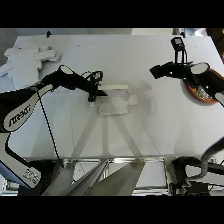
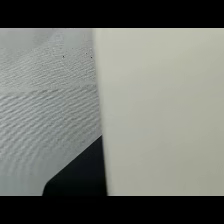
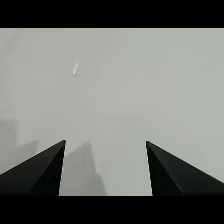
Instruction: Fold the box and place the chain.
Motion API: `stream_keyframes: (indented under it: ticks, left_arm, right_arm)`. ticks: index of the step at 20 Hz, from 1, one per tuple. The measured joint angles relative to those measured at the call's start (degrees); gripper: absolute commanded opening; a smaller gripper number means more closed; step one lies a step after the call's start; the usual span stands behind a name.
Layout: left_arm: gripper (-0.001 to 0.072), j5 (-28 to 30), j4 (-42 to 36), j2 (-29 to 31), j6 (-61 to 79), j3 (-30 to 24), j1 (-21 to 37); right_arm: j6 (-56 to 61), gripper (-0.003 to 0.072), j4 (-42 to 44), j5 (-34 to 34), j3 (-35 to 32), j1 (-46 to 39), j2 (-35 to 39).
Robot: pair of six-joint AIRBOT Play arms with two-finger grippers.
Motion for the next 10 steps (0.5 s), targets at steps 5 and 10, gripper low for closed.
stream_keyframes:
  ticks: [5,10]
  left_arm:
    - [0.0018,0.11,-0.44,0.02,-0.02,0.00,0.00]
    - [0.0018,0.11,-0.52,0.02,-0.04,0.00,0.00]
  right_arm:
    - [-1.57,0.0555,0.42,-5.46,0.00,0.00,0.00]
    - [1.38,0.0517,0.72,-1.42,0.00,0.00,0.02]
